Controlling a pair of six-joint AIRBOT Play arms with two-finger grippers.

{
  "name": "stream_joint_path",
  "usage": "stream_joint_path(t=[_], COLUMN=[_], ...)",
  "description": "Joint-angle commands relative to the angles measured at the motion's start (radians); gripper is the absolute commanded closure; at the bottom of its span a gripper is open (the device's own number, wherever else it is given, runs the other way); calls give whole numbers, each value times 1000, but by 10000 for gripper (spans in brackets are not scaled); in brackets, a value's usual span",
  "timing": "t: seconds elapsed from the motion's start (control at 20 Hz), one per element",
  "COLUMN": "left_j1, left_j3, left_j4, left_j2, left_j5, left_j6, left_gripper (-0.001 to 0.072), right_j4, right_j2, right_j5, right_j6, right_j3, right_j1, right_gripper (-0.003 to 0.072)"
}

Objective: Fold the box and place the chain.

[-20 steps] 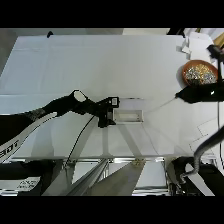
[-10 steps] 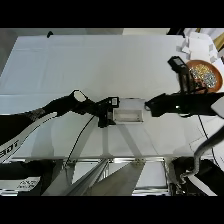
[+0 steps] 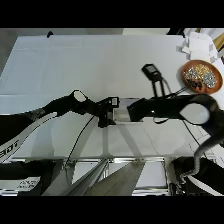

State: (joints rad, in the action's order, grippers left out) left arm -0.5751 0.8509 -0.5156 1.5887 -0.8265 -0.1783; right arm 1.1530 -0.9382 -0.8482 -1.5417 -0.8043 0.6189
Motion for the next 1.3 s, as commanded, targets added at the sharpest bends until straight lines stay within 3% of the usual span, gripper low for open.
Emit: stream_joint_path(t=[0.0,0.35,0.45,0.6,0.75,0.9,1.05,1.25], left_j1=[0,0,0,0,0,0,0,0], left_j3=[0,0,0,0,0,0,0,0], left_j4=[0,0,0,0,0,0,0,0], left_j2=[0,0,0,-1,0,0,0,0], left_j5=[0,0,0,0,0,0,0,0], left_j6=[0,0,0,0,0,0,0,0], left_gripper=[399,399,399,399,399,399,399,399], right_j4=[21,20,20,21,49,170,295,417], right_j2=[-132,-272,-288,-287,-219,-63,82,84], right_j5=[13,26,27,40,10,-128,-253,-265], right_j6=[-18,-29,-29,-29,-22,-23,-33,-32], right_j3=[0,0,0,0,-2,-12,-12,-12], right_j1=[28,28,28,28,19,-42,-183,-442], right_gripper=[673,665,515,486,487,487,488,488])
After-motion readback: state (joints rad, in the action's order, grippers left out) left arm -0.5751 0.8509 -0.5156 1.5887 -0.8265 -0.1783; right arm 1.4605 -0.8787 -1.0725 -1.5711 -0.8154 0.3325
